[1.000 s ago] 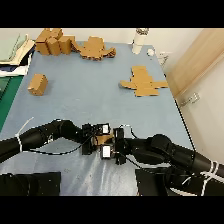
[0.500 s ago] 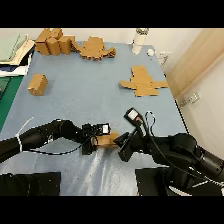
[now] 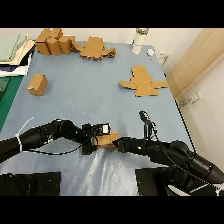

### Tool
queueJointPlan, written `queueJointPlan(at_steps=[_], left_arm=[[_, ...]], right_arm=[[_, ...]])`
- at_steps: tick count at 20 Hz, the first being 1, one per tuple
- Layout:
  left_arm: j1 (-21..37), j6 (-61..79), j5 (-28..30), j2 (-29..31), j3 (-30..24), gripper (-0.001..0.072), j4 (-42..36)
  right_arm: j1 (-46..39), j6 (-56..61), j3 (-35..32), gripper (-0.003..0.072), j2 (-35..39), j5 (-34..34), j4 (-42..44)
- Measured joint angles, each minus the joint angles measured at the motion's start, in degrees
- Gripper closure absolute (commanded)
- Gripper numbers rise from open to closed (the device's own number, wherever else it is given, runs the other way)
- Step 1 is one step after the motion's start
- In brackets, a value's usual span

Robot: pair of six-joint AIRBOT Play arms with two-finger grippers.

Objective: Fold the box.

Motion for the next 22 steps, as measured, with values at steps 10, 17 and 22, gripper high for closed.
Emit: queueJointPlan(at_steps=[10, 17, 22], left_arm=[[0.0, 0.0, 0.0, 0.0, 0.0, 0.0236, 0.0], [0.0, 0.0, 0.0, 0.0, 0.0, 0.0236, 0.0], [0.0, 0.0, 0.0, 0.0, 0.0, 0.0235, 0.0]], right_arm=[[1.1, 0.6, -2.4, 0.0687, -3.0, 5.1, 3.2], [1.2, -0.2, -2.7, 0.0687, -3.6, 5.1, 3.2], [1.2, -0.3, -2.9, 0.0687, -3.6, 5.1, 3.0]])
